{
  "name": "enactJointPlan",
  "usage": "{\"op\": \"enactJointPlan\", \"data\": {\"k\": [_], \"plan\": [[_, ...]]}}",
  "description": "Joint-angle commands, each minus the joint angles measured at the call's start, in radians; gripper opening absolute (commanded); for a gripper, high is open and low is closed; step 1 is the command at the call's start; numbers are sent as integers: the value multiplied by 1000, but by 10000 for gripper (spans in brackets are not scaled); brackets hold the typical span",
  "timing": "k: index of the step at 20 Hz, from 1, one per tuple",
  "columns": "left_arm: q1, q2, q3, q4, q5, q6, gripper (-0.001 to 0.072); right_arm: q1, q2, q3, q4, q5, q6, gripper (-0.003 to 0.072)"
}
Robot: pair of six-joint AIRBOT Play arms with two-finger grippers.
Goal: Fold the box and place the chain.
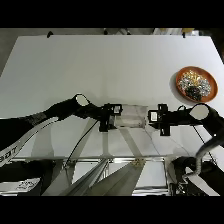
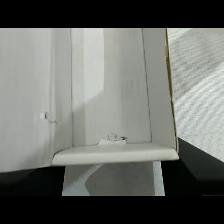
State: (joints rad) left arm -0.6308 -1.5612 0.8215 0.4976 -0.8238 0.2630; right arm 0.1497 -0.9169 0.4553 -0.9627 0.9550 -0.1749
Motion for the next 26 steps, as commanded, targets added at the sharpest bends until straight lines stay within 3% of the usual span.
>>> {"op": "enactJointPlan", "data": {"k": [1,3,6,7,11,16,20,22,24,26], "plan": [[0,0,-1,0,0,0,256,1,-37,-2,11,0,-14,217],[0,0,-1,0,0,0,256,1,-62,-2,50,1,-14,216],[0,0,-1,0,0,0,256,1,-95,-2,126,2,-14,89],[0,0,-1,0,0,0,256,1,-98,-2,135,-2,-14,79],[0,0,-1,0,0,0,256,1,-113,-6,154,-3,-19,79],[0,0,0,0,1,0,256,1,-127,-42,297,-40,-114,87],[0,0,0,0,1,0,256,1,-131,-64,322,-76,-122,204],[0,0,-1,0,0,0,256,27,-140,-69,331,-89,-122,208],[0,0,-1,0,0,0,256,66,-157,-69,332,-93,-122,309],[0,0,-1,0,0,0,256,88,-170,-69,322,-101,-121,309]]}}
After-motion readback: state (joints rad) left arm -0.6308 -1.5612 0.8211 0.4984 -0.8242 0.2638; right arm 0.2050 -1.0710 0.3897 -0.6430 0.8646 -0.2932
